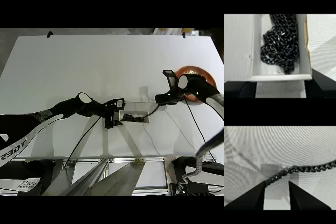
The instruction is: Fold the box and place the chain.
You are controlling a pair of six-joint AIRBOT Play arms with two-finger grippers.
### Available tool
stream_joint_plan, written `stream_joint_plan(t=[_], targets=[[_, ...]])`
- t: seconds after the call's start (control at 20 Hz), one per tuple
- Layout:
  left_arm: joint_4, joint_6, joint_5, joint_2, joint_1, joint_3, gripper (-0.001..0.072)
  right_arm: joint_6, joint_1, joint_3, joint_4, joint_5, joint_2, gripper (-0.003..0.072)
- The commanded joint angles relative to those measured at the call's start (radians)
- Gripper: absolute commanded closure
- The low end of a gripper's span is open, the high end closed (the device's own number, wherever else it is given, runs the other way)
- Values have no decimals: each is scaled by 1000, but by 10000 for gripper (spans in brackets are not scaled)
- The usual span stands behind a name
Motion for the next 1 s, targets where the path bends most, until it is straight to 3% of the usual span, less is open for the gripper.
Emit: stream_joint_plan(t=[0.0,0.15,0.25,0.3,0.5,0.95], targets=[[0,0,0,1,0,0,437,0,1,0,8,-9,-10,419],[0,0,0,1,0,0,437,0,1,0,9,-9,-14,482],[0,0,0,1,0,0,437,-8,1,0,10,-3,-14,640],[0,0,0,1,0,0,437,-19,1,0,10,7,-13,667],[0,0,0,1,0,0,437,-27,14,0,1,61,48,667],[0,0,0,1,0,0,437,-31,125,0,29,265,370,667]])
